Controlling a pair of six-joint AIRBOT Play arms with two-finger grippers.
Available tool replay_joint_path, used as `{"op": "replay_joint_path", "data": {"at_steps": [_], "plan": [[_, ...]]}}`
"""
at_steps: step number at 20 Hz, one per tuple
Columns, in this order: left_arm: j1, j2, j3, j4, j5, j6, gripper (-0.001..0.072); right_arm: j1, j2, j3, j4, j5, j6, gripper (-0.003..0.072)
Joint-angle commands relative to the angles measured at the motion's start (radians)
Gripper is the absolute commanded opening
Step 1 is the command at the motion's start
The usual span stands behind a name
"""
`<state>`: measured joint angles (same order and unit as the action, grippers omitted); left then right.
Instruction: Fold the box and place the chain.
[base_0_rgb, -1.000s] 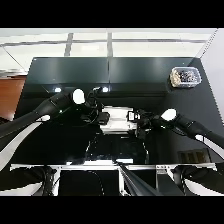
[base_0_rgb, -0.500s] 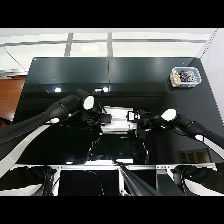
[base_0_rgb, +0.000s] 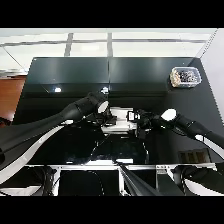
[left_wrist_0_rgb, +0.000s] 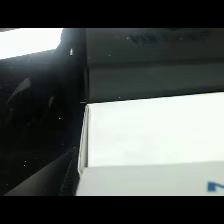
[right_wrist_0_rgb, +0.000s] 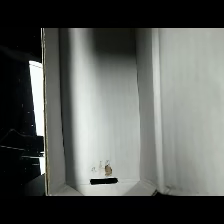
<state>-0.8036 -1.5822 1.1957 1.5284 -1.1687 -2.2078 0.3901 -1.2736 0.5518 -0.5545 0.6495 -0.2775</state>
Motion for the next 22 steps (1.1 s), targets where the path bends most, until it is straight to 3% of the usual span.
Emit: {"op": "replay_joint_path", "data": {"at_steps": [1,5,7,9,13,14,16,17,22], "plan": [[-0.006,-0.007,0.007,0.008,-0.014,-0.028,0.0337,0.001,-0.001,0.0,0.0,0.0,0.0,0.0188],[-0.006,-0.008,0.007,0.007,-0.014,-0.048,0.0327,0.001,-0.001,0.0,0.0,0.0,0.0,0.0187],[-0.006,-0.008,0.007,0.004,-0.011,-0.047,0.012,0.001,-0.001,0.0,0.0,0.0,0.0,0.0187],[-0.007,-0.008,0.007,0.003,-0.006,-0.047,0.0027,0.001,-0.001,0.0,0.0,0.0,0.0,0.0187],[-0.007,-0.008,0.007,-0.001,-0.006,-0.048,0.0029,0.001,-0.001,0.0,0.0,0.0,0.0,0.0187],[-0.007,-0.008,0.007,-0.001,-0.006,-0.048,0.008,0.001,-0.001,0.0,0.0,0.0,0.0,0.0187],[-0.007,-0.008,0.008,0.0,-0.012,-0.048,0.0351,0.001,-0.001,0.0,0.0,0.0,0.0,0.0187],[-0.006,-0.008,0.008,0.001,-0.014,-0.048,0.0405,0.001,-0.001,0.0,0.0,0.0,0.0,0.0188],[-0.007,-0.018,0.008,0.003,-0.011,-0.053,0.0402,0.001,-0.001,0.0,0.0,0.0,0.0,0.0187]]}}
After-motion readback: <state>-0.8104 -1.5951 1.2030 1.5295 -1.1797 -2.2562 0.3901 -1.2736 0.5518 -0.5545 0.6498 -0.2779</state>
